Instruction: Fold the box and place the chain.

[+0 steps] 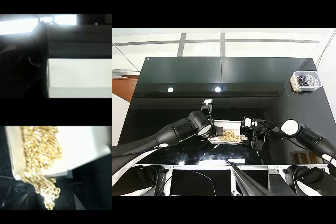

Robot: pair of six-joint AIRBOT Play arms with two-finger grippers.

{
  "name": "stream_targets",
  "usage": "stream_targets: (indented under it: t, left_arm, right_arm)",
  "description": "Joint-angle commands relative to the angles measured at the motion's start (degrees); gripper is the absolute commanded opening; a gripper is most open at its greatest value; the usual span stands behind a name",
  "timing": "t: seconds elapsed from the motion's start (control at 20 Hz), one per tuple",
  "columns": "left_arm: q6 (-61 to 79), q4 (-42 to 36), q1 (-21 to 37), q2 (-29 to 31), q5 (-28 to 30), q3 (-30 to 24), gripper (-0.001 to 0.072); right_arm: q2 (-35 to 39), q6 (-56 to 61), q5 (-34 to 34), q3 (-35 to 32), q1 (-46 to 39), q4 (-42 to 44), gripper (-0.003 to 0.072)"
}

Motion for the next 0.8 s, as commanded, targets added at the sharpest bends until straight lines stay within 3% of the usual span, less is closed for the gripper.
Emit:
stream_targets:
  t: [0.0,0.15,0.55,0.6,0.65,0.75]
  left_arm:
    - [0.02,0.02,0.04,-0.02,0.02,0.02,0.003]
    - [0.0,0.02,0.04,-0.02,0.0,0.02,0.003]
    - [0.0,0.02,0.04,-0.02,0.02,0.02,0.003]
    - [0.02,0.02,0.04,-0.02,0.02,0.02,0.003]
    - [0.0,0.02,0.04,-0.02,0.0,0.02,0.003]
    - [0.0,0.02,0.04,-0.02,0.02,0.02,0.003]
  right_arm:
    - [-2.29,-5.22,-0.98,-0.11,2.16,1.92,0.0716]
    - [-3.26,-6.03,-4.5,-0.11,3.87,1.92,0.071]
    - [-4.37,-6.43,-4.28,-0.13,3.96,1.07,0.0708]
    - [-4.37,-6.23,-4.17,-0.13,3.96,1.05,0.067]
    - [-4.37,-6.23,-3.76,-0.13,3.96,1.05,0.054]
    - [-4.37,-6.21,-3.13,-0.13,3.96,1.05,0.0543]
